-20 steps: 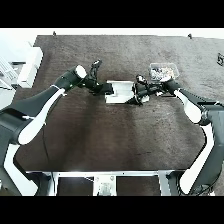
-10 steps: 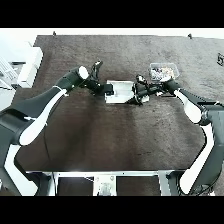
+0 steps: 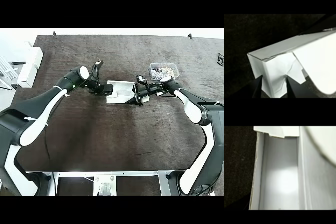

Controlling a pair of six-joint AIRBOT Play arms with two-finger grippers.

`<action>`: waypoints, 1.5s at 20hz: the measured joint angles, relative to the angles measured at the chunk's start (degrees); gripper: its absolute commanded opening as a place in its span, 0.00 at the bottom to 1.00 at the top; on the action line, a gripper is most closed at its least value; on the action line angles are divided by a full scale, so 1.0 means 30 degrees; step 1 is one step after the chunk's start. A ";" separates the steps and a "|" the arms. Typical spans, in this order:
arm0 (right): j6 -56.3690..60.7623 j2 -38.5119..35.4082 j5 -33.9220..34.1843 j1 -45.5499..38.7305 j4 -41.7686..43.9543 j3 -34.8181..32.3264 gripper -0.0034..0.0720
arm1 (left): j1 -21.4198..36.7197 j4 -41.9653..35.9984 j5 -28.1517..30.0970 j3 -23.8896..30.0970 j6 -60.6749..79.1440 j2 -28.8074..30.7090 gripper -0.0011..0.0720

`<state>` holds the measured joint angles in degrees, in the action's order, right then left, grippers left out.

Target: Fold the box and place the chain.

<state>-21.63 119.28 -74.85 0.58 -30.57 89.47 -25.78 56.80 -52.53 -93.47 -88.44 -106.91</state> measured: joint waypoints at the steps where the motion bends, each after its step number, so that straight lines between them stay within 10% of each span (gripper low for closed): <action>1: 0.0000 0.0007 0.0000 0.0000 0.0000 0.0000 0.59 | 0.0000 -0.0007 -0.0007 0.0000 -0.0007 0.0000 0.41; 9: 0.0015 0.0000 0.0007 -0.0007 0.0007 0.0000 0.59 | 0.0000 -0.0007 0.0029 -0.0226 -0.0087 -0.0357 0.42; 11: 0.0015 0.0000 0.0007 -0.0007 0.0007 0.0000 0.59 | 0.0000 0.0029 -0.0226 -0.0678 -0.0175 -0.0685 0.69; 30: -0.0036 0.0007 0.0007 0.0000 0.0036 0.0000 0.59 | -0.0036 0.1494 -0.2237 -0.2514 -0.1800 -0.1654 0.68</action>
<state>-21.74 119.31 -74.83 0.58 -30.46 89.47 -25.89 61.28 -59.24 -101.01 -93.84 -111.87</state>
